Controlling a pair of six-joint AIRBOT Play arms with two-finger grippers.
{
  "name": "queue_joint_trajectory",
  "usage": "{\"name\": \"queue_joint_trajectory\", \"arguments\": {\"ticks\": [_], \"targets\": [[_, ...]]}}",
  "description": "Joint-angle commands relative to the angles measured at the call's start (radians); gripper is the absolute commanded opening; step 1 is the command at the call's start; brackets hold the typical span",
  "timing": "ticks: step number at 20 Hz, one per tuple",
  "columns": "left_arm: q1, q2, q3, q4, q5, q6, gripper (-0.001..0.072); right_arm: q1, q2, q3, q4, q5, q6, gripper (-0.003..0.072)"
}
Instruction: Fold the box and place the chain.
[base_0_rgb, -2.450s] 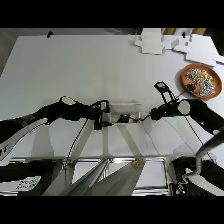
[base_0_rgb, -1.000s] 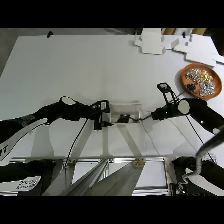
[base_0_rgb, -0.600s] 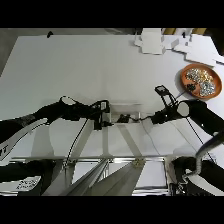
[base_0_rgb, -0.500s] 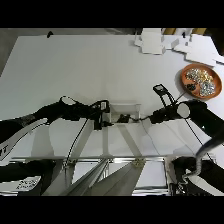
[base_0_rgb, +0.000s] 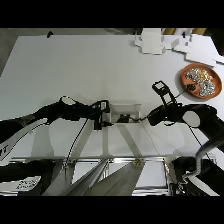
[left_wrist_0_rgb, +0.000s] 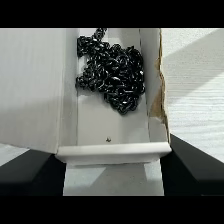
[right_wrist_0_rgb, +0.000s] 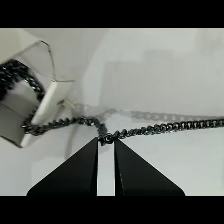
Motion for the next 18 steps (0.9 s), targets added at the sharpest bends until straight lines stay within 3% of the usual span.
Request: {"name": "queue_joint_trajectory", "arguments": {"ticks": [1,5,11,15,18], "targets": [[0.0,0.0,0.0,0.0,0.0,0.0,0.0343,0.004,0.101,0.005,0.066,0.008,-0.03,0.0016],[0.0,0.0,0.0,0.0,0.0,0.0,0.0343,0.004,0.184,0.005,0.307,0.03,-0.198,0.0016],[0.0,0.0,0.0,0.0,0.0,0.0,0.0343,0.005,0.196,0.005,0.755,0.05,-0.521,0.0016],[0.0,0.0,0.0,0.0,0.0,0.0,0.0343,0.026,0.196,0.005,0.928,0.048,-0.636,0.0017],[0.0,0.0,0.0,0.0,0.0,0.0,0.0343,0.097,0.174,0.005,0.934,-0.012,-0.675,0.0017]]}}
